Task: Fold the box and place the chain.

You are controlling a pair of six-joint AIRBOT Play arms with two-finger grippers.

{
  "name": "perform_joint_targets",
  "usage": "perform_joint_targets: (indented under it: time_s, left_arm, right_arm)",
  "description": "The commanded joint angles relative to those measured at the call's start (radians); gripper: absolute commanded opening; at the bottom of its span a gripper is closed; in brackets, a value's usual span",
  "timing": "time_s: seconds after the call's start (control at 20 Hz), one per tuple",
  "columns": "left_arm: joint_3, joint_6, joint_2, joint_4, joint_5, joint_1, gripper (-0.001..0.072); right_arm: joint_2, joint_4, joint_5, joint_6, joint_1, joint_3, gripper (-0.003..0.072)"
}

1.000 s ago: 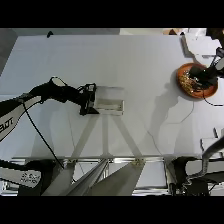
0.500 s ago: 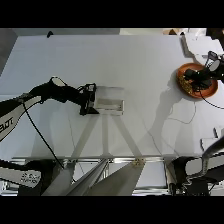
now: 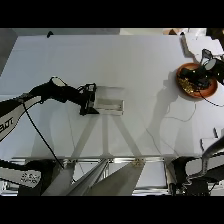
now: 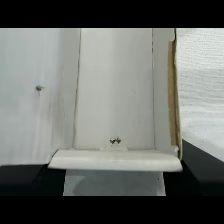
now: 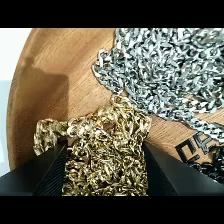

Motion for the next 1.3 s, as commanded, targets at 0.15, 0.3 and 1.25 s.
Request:
perform_joint_targets:
  time_s: [0.15,0.3,1.25]
  left_arm:
    - [0.000,0.000,0.001,0.000,0.000,0.000,0.0275]
    - [0.000,0.000,0.001,0.000,0.000,0.000,0.0275]
    - [0.000,0.000,0.001,0.000,0.000,0.000,0.0275]
  right_arm:
    - [-0.001,-0.047,0.073,-0.004,0.010,0.000,0.0195]
    - [-0.001,-0.046,0.079,-0.004,0.010,0.000,0.0014]
    - [0.537,-0.321,0.440,-0.072,0.179,-0.011,0.0007]
